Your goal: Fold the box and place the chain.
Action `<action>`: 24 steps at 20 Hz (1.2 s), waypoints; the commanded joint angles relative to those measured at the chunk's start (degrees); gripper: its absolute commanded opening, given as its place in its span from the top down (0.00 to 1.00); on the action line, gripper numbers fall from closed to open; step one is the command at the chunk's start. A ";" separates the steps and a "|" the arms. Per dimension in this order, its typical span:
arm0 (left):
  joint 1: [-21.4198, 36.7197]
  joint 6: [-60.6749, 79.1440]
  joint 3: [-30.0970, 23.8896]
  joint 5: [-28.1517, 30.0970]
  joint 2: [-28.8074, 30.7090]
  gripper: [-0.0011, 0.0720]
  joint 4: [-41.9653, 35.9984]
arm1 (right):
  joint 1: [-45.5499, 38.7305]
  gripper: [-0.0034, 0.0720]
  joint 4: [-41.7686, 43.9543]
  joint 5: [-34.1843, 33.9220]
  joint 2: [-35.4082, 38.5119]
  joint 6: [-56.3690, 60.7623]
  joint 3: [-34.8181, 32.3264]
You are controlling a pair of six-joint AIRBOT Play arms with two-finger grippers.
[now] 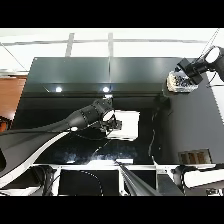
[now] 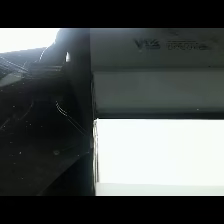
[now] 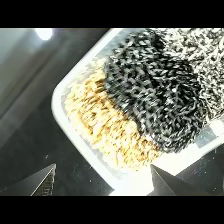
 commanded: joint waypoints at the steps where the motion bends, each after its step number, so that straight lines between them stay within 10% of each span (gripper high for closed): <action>1: 0.04 -0.02 0.02 -0.07 0.02 0.95 0.04 | -1.75 0.08 4.39 5.25 -6.40 3.19 6.64; 22: 0.04 -0.02 0.02 0.00 0.00 0.95 0.22 | -1.16 0.24 7.74 1.97 -12.39 2.05 6.67; 24: 0.04 -0.02 0.02 0.00 0.00 0.95 0.22 | -1.25 0.77 8.87 2.86 -12.35 -1.53 6.67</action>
